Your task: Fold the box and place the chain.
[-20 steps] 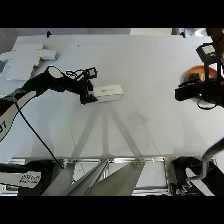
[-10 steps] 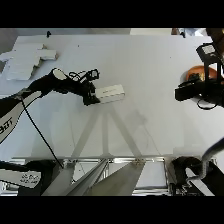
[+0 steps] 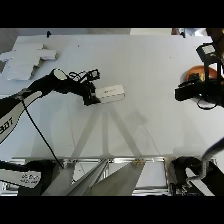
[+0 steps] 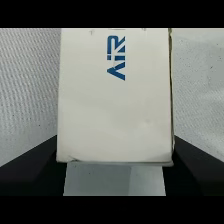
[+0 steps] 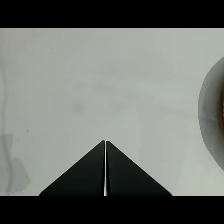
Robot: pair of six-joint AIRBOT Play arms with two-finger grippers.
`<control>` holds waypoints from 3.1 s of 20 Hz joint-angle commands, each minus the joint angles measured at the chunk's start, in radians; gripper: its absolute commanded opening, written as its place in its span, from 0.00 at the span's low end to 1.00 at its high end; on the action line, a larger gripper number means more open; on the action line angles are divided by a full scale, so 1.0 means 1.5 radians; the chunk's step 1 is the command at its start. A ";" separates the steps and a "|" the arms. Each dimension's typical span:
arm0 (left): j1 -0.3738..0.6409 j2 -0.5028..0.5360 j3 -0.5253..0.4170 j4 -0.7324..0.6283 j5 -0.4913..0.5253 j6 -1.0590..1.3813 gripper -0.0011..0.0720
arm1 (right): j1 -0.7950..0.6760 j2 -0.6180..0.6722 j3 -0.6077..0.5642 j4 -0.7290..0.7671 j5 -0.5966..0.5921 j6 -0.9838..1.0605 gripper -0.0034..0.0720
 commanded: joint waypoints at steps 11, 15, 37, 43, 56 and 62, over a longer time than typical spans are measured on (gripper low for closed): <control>0.067 0.068 0.000 -0.061 0.058 -0.003 0.02 | 0.000 0.001 0.000 0.000 0.000 0.000 0.06; 0.120 0.068 0.000 -0.105 0.060 -0.003 0.02 | 0.000 0.001 0.000 0.000 0.000 0.000 0.06; 0.370 0.068 0.000 -0.098 0.335 -0.156 0.02 | 0.000 0.001 0.000 0.000 0.000 0.000 0.06; 0.398 0.055 -0.001 0.118 0.240 -0.315 0.02 | 0.000 0.001 0.000 0.000 0.001 0.000 0.06; 0.398 0.014 -0.002 0.134 0.141 -0.315 0.15 | 0.000 0.001 0.000 0.000 0.000 0.000 0.06; 0.398 0.028 -0.002 0.135 0.115 -0.315 0.57 | 0.000 0.001 0.000 0.000 0.000 0.000 0.06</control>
